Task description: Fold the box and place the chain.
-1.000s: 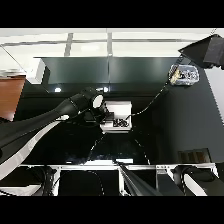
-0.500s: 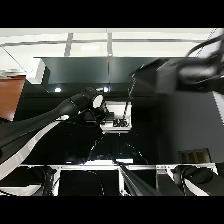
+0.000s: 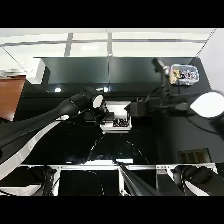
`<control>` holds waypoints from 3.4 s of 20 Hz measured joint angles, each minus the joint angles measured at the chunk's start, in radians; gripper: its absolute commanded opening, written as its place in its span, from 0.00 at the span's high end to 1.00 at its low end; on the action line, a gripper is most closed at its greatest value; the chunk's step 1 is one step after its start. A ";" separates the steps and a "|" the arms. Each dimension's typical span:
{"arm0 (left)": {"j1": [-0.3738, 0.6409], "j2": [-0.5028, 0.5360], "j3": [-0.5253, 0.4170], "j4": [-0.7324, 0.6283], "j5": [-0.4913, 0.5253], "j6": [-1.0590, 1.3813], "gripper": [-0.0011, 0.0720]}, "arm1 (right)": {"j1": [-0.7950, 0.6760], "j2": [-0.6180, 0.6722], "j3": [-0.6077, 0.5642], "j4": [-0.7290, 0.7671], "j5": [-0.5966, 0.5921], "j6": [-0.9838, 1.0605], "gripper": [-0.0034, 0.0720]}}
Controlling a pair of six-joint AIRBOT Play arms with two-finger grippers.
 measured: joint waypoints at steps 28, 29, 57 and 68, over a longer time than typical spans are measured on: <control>-0.002 0.048 0.051 -0.015 -0.067 0.019 0.19 | -0.065 -0.113 -0.068 -0.095 -0.001 -0.011 0.59; -0.003 0.074 0.053 0.012 -0.074 0.035 0.19 | -0.069 -0.112 -0.068 -0.107 0.005 -0.012 0.59; 0.385 0.397 -0.663 -0.829 0.356 2.519 0.01 | -0.199 -0.112 -0.079 -0.146 0.110 0.004 0.60; 0.374 0.263 -0.562 -0.883 0.322 2.582 0.01 | -0.199 -0.112 -0.080 -0.144 0.083 0.008 0.60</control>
